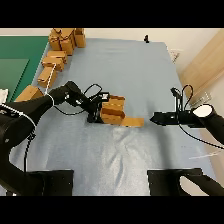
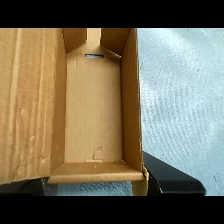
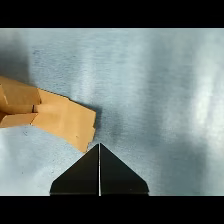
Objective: Fold the box.
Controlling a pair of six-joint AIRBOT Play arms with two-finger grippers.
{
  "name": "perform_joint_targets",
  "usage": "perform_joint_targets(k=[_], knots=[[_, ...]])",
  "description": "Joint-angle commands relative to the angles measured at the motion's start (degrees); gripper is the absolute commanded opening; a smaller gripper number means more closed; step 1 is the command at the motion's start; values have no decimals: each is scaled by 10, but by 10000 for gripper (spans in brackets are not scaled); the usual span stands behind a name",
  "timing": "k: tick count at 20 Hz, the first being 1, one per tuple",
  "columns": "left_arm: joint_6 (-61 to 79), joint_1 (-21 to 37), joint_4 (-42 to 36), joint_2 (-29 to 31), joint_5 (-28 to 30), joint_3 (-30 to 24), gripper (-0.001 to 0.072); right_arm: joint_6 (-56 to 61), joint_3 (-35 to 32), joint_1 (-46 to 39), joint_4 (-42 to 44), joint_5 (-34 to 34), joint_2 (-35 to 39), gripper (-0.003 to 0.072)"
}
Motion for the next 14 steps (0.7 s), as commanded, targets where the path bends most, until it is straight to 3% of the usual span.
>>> perform_joint_targets(k=[1, 5, 8, 14], knots=[[-15, 0, 0, 0, -5, 0, 416, 24, -5, -19, 19, 21, -32, 4], [-15, 0, 0, 0, -16, 0, 416, -83, -4, -19, 139, -4, -112, 4], [-15, 0, 0, 0, -19, 0, 416, -107, 4, -19, 165, -18, -160, 5], [-15, 0, 0, 0, -19, 0, 416, -141, 5, 4, 233, 8, -176, 5]])
